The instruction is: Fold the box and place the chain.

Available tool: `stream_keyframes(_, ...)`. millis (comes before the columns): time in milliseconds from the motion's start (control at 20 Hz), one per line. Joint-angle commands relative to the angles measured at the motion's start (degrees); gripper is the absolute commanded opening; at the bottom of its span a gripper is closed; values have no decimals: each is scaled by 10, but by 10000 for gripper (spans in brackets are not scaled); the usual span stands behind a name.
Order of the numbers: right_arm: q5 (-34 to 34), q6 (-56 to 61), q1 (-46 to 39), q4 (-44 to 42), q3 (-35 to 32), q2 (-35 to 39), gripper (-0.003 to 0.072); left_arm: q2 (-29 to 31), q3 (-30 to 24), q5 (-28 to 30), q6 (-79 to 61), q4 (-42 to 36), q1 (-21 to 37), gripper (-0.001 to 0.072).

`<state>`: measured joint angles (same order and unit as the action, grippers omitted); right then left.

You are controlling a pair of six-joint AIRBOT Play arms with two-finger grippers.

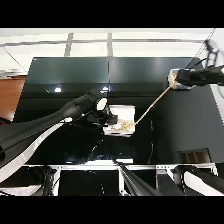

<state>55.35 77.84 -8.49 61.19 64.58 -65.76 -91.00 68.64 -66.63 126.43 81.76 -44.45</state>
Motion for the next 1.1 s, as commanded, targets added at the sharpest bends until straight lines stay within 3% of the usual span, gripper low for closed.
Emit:
stream_keyframes(0, 57, -23, 0, -25, 1, 147, 12, 0, 0, 0, 0, 0, 0, 30)
stream_keyframes(200, 97, -73, 0, -146, 5, 228, 12, 0, 0, 2, 0, 0, 0, 30)
stream_keyframes(350, 155, -93, 0, -228, 11, 230, 12, 0, 0, 1, 0, 0, 0, 30)
stream_keyframes(450, 158, -107, 0, -263, 11, 230, 12, 0, 0, 0, 0, 0, 0, 30)
stream_keyframes(750, 204, -106, 1, -311, 11, 230, 12, 0, 0, -1, 0, 0, 0, 30)
stream_keyframes(1050, 220, -106, 65, -277, -23, 227, 12, 0, 0, 0, 0, 0, 0, 30)
